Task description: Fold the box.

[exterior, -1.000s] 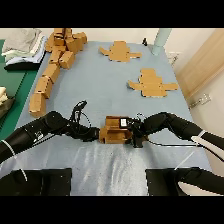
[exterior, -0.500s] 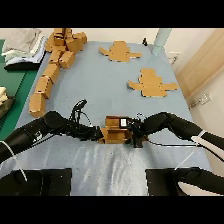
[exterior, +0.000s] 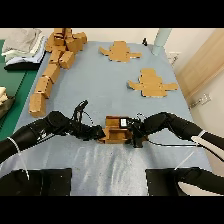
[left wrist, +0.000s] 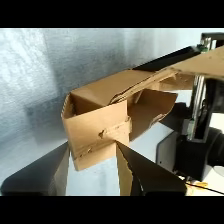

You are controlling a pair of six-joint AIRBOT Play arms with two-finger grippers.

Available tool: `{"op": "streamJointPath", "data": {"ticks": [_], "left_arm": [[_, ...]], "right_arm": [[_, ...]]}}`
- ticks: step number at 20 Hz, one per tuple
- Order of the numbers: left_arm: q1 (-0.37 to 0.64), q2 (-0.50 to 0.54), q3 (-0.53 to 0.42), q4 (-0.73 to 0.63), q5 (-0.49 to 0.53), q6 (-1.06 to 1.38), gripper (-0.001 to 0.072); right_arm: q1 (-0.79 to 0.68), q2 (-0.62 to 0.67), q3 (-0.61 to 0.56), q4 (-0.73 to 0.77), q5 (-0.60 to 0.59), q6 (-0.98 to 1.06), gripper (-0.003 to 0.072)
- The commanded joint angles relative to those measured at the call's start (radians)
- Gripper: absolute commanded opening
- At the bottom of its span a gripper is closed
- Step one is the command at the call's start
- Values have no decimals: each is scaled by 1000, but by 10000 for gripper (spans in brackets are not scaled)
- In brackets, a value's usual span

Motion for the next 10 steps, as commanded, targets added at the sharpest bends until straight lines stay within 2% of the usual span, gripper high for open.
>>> {"op": "streamJointPath", "data": {"ticks": [1,3,8,10], "left_arm": [[-6,-9,0,-31,5,5,413],[-45,-9,9,10,28,-57,413],[-178,-10,112,445,33,-469,413],[-208,-27,150,498,22,-542,413]], "right_arm": [[0,0,1,0,0,0,504],[0,0,1,0,0,0,504],[0,0,1,0,0,0,504],[0,0,1,0,0,0,504]]}}
